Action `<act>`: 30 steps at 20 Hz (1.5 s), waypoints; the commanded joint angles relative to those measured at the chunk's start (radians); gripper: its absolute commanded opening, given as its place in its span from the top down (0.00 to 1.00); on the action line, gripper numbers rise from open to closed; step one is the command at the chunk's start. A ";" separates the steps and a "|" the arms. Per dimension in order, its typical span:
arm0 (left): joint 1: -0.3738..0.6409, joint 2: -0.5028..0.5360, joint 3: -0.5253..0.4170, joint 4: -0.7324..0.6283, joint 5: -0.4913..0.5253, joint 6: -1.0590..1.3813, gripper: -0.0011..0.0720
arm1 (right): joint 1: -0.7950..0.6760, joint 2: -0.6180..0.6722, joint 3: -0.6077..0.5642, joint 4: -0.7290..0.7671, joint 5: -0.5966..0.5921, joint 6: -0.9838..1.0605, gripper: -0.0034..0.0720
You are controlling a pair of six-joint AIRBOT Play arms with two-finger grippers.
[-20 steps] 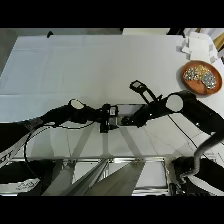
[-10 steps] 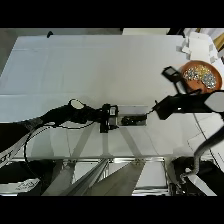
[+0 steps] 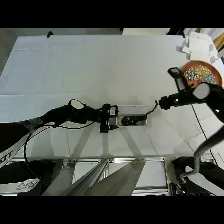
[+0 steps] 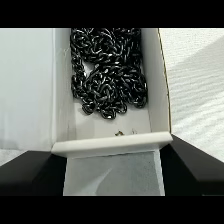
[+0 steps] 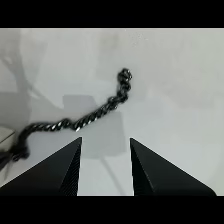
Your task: Fold the box and place the chain.
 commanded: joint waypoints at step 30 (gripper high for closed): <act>0.001 0.000 0.001 0.000 0.000 0.000 0.89 | 0.325 0.408 -0.001 0.257 0.079 0.011 0.93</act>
